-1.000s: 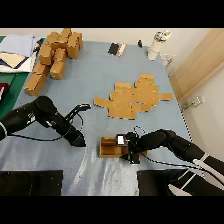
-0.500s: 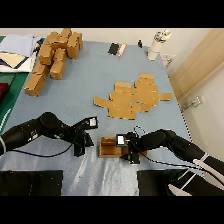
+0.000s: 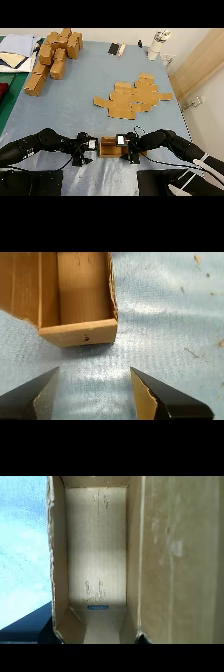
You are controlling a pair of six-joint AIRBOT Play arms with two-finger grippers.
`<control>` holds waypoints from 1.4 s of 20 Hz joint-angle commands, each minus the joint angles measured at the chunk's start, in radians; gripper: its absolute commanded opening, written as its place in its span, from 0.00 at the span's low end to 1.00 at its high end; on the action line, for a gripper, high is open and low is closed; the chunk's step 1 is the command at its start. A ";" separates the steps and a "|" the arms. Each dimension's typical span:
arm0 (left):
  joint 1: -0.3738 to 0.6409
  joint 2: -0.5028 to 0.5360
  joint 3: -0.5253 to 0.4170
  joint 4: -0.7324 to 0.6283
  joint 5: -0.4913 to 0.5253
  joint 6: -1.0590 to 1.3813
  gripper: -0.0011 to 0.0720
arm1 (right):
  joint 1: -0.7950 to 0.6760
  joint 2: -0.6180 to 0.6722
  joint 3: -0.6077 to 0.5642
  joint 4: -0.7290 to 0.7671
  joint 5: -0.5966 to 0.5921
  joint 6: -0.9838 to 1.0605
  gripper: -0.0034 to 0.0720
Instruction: Fold the box.
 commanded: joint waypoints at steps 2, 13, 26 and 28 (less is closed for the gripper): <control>-0.007 -0.019 -0.008 -0.095 0.014 0.019 0.98 | 0.000 0.001 0.000 0.000 0.000 0.000 0.71; -0.059 -0.121 0.050 -0.157 0.044 0.027 0.98 | 0.000 0.001 0.000 0.000 0.000 0.000 0.71; -0.113 -0.208 0.121 -0.196 0.098 0.016 0.98 | 0.000 0.001 0.000 0.000 0.000 0.000 0.71; -0.113 -0.208 0.120 -0.196 0.098 0.014 0.98 | 0.000 0.001 0.000 0.000 0.000 0.000 0.71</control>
